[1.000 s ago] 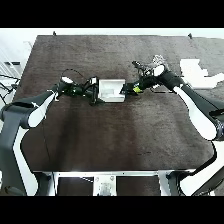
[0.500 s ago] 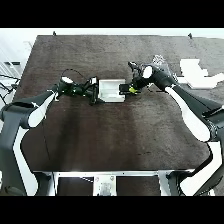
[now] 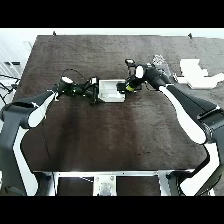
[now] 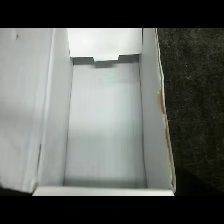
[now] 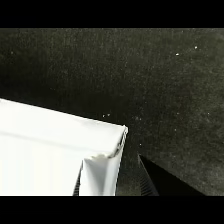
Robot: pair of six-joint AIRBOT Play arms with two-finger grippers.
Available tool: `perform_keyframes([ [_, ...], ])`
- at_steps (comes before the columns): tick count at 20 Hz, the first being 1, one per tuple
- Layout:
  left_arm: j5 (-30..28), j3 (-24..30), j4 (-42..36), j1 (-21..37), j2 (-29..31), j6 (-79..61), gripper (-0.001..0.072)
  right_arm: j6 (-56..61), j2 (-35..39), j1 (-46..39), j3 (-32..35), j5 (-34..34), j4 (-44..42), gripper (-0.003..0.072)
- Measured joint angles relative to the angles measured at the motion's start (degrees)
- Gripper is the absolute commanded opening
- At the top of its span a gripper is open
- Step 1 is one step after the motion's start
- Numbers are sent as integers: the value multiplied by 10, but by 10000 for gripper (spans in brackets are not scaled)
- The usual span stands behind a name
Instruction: Fold the box and place the chain.
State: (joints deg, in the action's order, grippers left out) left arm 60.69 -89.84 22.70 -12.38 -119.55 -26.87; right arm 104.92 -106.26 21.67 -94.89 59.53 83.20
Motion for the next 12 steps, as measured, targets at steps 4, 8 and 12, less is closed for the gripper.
perform_keyframes([
  [4,0,0,0,0,0,0,279,19,-34,5,-44,45,14,418],
  [8,0,0,0,0,0,0,279,33,-51,11,-67,81,40,418],
  [12,0,0,0,0,0,0,279,56,-55,15,-85,108,65,374],
])
